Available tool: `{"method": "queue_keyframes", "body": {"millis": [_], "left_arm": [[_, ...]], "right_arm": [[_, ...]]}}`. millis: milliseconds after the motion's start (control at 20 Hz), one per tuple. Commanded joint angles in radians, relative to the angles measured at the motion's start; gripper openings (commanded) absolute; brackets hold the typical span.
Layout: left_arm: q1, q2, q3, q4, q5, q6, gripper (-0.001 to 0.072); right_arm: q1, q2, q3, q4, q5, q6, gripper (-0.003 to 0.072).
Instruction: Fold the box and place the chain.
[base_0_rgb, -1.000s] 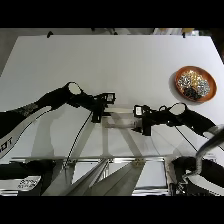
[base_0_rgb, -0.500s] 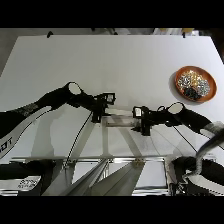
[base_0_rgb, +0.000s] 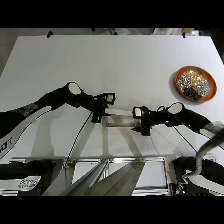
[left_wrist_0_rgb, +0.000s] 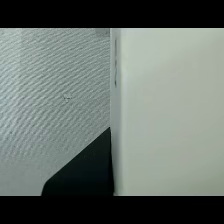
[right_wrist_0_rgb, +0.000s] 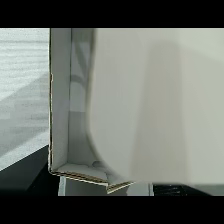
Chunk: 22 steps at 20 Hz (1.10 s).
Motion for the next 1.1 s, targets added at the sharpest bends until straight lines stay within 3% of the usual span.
{"method": "queue_keyframes", "body": {"millis": [0,950,1000,1050], "left_arm": [[0.001,0.001,0.001,0.000,0.000,0.000,0.0010],[0.001,0.001,0.001,0.000,-0.017,-0.002,0.0012],[0.002,0.003,0.001,0.008,-0.021,-0.003,0.0043],[0.003,0.006,0.001,0.017,-0.024,-0.005,0.0162]], "right_arm": [[0.000,0.001,0.000,-0.003,-0.001,0.000,0.0315],[0.000,0.001,0.000,-0.002,-0.001,0.000,0.0315],[0.000,0.001,0.000,-0.002,0.000,0.000,0.0315],[0.000,0.001,0.000,-0.003,-0.001,0.000,0.0315]]}}
